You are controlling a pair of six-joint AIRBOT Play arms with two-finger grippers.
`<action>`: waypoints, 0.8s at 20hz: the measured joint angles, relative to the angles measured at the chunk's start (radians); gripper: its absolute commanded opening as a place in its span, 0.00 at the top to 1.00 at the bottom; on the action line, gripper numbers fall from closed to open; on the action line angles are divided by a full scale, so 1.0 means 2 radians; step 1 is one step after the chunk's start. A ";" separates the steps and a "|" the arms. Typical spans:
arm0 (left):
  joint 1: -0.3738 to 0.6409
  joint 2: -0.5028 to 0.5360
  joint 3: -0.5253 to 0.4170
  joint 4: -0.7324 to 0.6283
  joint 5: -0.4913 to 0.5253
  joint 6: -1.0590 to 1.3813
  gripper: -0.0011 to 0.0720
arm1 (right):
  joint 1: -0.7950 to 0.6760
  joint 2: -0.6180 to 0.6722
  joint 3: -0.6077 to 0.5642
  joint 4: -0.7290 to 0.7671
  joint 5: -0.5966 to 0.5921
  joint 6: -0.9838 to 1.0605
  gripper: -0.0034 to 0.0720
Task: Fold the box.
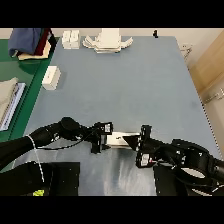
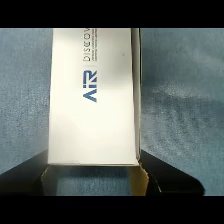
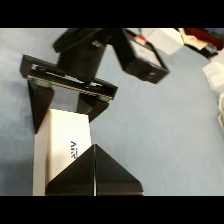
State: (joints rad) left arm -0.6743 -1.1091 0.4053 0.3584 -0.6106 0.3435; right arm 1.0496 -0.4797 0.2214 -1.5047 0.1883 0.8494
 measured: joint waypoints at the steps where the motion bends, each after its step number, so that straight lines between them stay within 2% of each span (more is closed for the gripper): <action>1: 0.000 0.000 0.000 0.000 0.001 0.000 0.41 | -0.015 -0.001 0.008 -0.002 0.012 0.024 0.95; 5: 0.000 0.000 0.000 0.000 0.000 0.000 0.41 | -0.110 -0.031 0.080 -0.019 0.119 0.173 0.95; 9: 0.000 0.000 0.000 0.000 0.000 0.000 0.41 | -0.202 -0.118 0.199 -0.024 0.231 0.290 0.95; 13: 0.000 0.000 0.000 0.000 0.000 0.000 0.41 | -0.251 -0.229 0.302 -0.023 0.333 0.404 0.95; 16: 0.000 0.000 0.000 0.000 0.001 0.000 0.41 | -0.262 -0.284 0.337 -0.018 0.371 0.495 0.95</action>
State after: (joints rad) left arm -0.6743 -1.1091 0.4053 0.3580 -0.6094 0.3431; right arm 0.5247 -1.0470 0.8948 -1.5402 0.9310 1.8393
